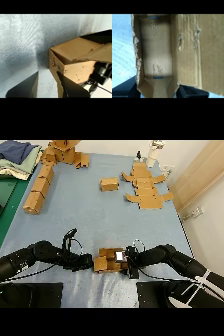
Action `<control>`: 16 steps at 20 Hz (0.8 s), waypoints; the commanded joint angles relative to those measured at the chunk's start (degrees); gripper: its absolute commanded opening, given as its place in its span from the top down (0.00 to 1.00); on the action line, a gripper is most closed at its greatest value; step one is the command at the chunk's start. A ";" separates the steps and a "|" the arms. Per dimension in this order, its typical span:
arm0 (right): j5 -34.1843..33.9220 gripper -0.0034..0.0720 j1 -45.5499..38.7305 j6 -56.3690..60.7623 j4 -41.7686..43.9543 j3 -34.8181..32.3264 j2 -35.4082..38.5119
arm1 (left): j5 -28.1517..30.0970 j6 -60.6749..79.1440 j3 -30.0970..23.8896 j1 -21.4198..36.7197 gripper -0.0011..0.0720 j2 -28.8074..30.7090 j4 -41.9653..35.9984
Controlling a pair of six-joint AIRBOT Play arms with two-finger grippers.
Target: Fold the box.
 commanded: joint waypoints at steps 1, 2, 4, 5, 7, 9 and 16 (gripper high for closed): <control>0.02 0.28 0.00 0.00 0.00 0.00 -0.02 | -0.37 -0.31 0.83 -0.04 0.52 0.13 -0.35; 0.02 0.28 0.00 0.00 0.00 0.00 -0.02 | -0.70 -0.28 1.62 -0.04 0.52 0.15 -0.31; 0.00 0.28 0.00 0.00 0.00 0.00 -0.02 | -1.03 -0.26 3.30 -0.04 0.52 0.15 -0.20; 0.02 0.28 0.00 0.00 0.00 0.00 -0.02 | -1.03 -0.28 3.80 -0.02 0.52 0.15 0.15; 0.02 0.28 0.00 0.00 0.00 0.00 -0.02 | -1.36 -0.31 3.87 0.13 0.52 0.11 0.20; 0.02 0.28 0.00 0.00 0.00 0.00 -0.02 | -1.42 -0.28 3.87 0.04 0.52 0.11 -0.07; 0.00 0.28 0.00 0.00 0.00 0.00 -0.02 | 2.73 -0.02 3.87 -2.54 0.50 0.07 -1.36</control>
